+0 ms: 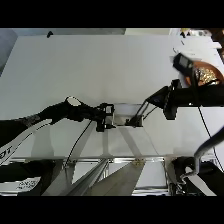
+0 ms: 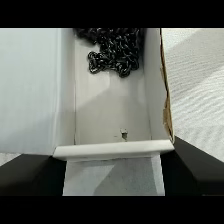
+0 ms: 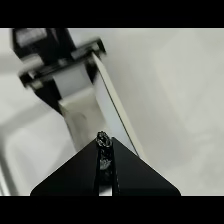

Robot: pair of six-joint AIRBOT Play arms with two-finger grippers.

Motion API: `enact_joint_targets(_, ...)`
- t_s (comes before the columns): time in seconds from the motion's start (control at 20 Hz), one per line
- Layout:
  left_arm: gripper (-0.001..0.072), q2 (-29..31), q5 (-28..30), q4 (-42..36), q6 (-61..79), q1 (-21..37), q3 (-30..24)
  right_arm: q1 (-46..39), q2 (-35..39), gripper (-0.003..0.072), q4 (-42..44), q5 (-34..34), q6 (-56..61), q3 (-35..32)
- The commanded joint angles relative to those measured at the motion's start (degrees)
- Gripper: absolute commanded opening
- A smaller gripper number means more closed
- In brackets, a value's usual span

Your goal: Fold the box and place the chain.

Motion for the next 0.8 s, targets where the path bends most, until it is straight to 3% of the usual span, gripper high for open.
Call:
enact_joint_targets(0.0, 0.0252, 0.0, 0.0, 0.0, 0.0, 0.0, 0.0, 0.6, -0.2, 0.0022, 7.9, 1.3, 1.4, 2.5)
enact_joint_targets(0.25, 0.0252, 0.0, 0.0, 0.0, 0.0, 0.0, 0.0, 7.2, -5.3, 0.0022, 5.8, -0.2, 1.4, 2.5)
enact_joint_targets(0.45, 0.0252, 0.0, 0.0, 0.0, 0.0, 0.0, 0.0, 13.0, -11.6, 0.0023, -1.0, 0.0, 1.7, 2.4)
enact_joint_targets(0.75, 0.0252, 0.0, 0.0, 0.0, 0.0, 0.0, 0.0, 14.2, -17.7, 0.0047, -2.4, -3.0, 7.7, 1.3)
